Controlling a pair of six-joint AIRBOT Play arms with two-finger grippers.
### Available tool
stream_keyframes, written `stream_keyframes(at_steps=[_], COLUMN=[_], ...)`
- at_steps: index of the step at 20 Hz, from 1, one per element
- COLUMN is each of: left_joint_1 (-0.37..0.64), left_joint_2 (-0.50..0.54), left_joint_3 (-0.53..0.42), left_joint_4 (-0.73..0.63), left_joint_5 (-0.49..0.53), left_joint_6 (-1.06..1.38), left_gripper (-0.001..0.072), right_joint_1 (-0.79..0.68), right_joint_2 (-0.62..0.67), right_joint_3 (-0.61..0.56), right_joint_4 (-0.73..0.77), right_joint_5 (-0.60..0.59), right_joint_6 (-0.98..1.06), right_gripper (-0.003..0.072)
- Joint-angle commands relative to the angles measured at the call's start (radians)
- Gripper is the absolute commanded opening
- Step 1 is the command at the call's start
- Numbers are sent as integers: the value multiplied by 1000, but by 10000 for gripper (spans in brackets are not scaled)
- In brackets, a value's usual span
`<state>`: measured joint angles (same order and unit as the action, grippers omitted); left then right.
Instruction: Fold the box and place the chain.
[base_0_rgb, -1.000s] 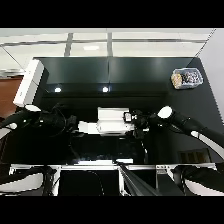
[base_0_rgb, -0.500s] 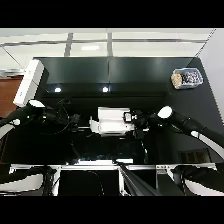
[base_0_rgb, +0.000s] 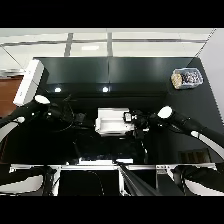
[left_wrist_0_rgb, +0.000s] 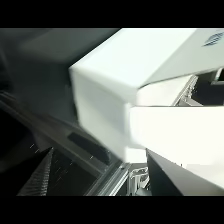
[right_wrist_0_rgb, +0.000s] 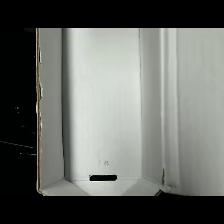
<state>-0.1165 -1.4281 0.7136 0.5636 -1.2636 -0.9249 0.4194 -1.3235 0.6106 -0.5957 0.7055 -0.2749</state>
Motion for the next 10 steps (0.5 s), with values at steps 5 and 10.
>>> stream_keyframes(at_steps=[5, 10], left_joint_1=[-133, -204], left_joint_2=[-1, -1], left_joint_3=[100, 179], left_joint_4=[45, 206], left_joint_5=[35, 62], left_joint_6=[-128, -328], left_gripper=[583, 404], right_joint_1=[1, 1], right_joint_2=[-1, -1], right_joint_3=[0, 0], right_joint_4=[0, 0], right_joint_5=[0, 0], right_joint_6=[0, 0], right_gripper=[267, 266])
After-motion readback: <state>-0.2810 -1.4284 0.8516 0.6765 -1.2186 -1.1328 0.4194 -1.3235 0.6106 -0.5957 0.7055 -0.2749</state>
